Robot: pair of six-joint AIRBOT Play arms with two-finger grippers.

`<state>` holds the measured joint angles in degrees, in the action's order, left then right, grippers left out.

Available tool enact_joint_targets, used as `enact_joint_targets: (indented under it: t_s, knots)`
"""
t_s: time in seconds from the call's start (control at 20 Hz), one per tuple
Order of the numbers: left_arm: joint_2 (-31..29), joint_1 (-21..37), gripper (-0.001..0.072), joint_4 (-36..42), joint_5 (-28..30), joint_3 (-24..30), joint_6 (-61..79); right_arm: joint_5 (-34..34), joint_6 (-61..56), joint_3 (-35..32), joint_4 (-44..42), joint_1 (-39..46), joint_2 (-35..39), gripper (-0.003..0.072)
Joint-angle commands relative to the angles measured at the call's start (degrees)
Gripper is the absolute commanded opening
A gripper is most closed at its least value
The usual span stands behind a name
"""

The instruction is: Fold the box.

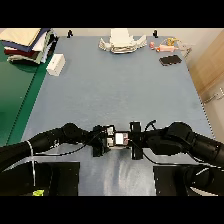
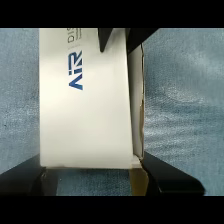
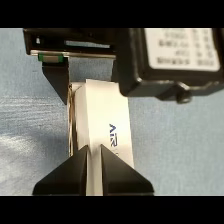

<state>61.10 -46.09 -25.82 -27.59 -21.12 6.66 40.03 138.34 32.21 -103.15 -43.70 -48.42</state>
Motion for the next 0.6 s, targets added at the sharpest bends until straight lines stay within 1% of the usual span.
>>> enact_joint_targets:
  t_s: [0.0,0.25,0.3,0.35,0.55]
  knots:
    - [0.0,0.0,0.0444,0.0,0.0,0.0,0.0,0.0,-0.5,0.0,-0.2,0.0,-0.1,0.0103]
    - [0.0,0.0,0.0444,0.0,0.0,0.0,0.0,0.0,-1.5,0.0,-0.2,0.0,-0.1,0.0109]
    - [0.0,0.0,0.0444,0.0,0.0,0.0,0.0,0.0,-1.6,0.0,-0.2,0.0,-0.1,0.0248]
    - [0.0,0.0,0.0444,0.0,0.0,0.0,0.0,0.0,-2.0,0.0,-0.2,0.0,-0.1,0.0431]
    - [0.0,0.0,0.0444,0.0,0.0,0.0,0.0,-0.1,-5.3,0.1,-0.2,0.0,0.3,0.043]
